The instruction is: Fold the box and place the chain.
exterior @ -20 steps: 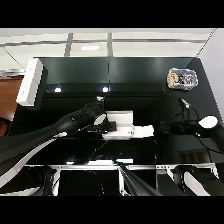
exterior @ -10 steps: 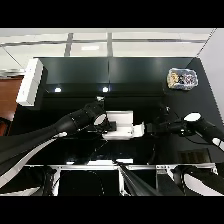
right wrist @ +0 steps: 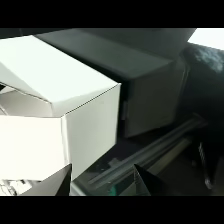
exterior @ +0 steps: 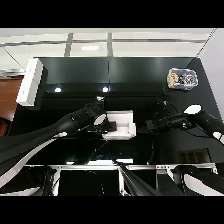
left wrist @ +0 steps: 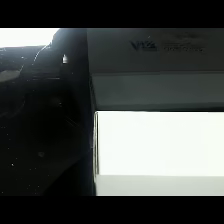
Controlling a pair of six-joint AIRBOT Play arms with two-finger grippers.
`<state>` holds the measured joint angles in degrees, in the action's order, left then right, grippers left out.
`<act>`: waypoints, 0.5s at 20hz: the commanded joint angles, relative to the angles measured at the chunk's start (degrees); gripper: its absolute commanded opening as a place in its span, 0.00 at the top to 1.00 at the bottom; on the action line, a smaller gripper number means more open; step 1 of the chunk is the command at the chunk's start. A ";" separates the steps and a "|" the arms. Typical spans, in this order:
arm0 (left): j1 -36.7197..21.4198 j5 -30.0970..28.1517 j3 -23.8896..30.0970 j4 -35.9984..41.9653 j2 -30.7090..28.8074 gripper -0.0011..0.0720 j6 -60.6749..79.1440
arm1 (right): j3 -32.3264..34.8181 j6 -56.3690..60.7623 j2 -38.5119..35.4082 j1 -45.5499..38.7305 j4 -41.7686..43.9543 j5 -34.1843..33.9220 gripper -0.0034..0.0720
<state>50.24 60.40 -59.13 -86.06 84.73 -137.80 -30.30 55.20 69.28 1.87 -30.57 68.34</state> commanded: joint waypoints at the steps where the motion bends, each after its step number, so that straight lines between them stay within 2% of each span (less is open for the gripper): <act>1: -0.02 0.04 0.02 0.02 0.00 0.95 0.02 | -0.28 0.48 0.02 0.07 1.62 1.60 0.34; 2: -0.02 0.04 0.02 0.02 0.00 0.95 0.00 | -0.35 0.39 0.02 0.07 1.70 1.99 0.13; 3: -0.02 0.04 0.02 0.02 0.00 0.95 0.00 | -0.42 0.33 0.02 0.04 1.60 2.43 0.07; 6: -0.02 0.04 0.02 0.00 0.00 0.95 0.00 | -0.42 0.50 0.02 0.50 2.67 2.54 0.08; 7: -0.02 0.04 0.02 0.00 0.00 0.95 0.02 | -0.42 0.52 0.00 1.05 3.65 2.38 0.19; 9: -0.02 0.04 0.02 0.00 0.00 0.95 0.02 | -0.52 0.57 -0.02 2.64 4.59 1.44 0.29; 10: -0.02 0.04 0.02 0.02 0.00 0.95 0.02 | -0.85 1.20 -0.02 3.61 4.33 0.55 0.31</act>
<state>50.26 60.42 -59.13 -86.04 84.73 -137.80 -30.83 55.79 69.30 3.73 -27.29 70.17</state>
